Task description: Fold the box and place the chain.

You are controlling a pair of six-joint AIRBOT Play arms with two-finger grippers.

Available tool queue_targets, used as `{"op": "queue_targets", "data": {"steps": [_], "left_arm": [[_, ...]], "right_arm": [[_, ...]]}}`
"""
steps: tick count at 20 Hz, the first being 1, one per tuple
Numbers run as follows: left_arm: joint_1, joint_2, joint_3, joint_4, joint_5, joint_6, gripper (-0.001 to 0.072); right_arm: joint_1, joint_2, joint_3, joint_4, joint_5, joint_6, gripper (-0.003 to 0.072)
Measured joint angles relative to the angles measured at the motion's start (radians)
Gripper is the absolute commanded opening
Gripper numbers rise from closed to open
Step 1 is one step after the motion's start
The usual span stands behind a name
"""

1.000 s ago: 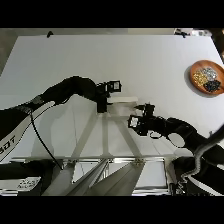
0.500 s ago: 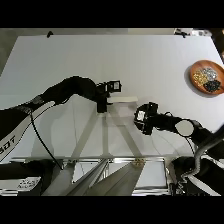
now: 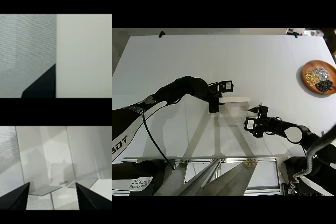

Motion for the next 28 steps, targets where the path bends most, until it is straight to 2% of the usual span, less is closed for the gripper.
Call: {"op": "queue_targets", "data": {"steps": [4,8,12,21,28], "left_arm": [[0.0,0.0,0.0,0.0,0.0,0.0,0.0016],[0.0,0.0,0.0,0.0,0.0,0.0,0.0016],[0.0,0.0,0.0,0.0,0.0,0.0,0.0016],[0.0,0.0,0.0,0.0,0.0,0.0,0.0016],[0.0,0.0,0.0,0.0,0.0,0.0,0.0016]], "right_arm": [[0.008,0.02,-0.008,0.021,0.006,-0.034,0.0598],[0.01,0.054,-0.016,-0.064,0.081,0.031,0.0598],[0.016,0.064,-0.038,-0.097,0.092,0.079,0.0597],[-0.006,-0.033,-0.023,0.026,-0.002,0.057,0.0573],[-0.119,-0.053,0.052,0.048,0.056,0.033,0.0538]]}}
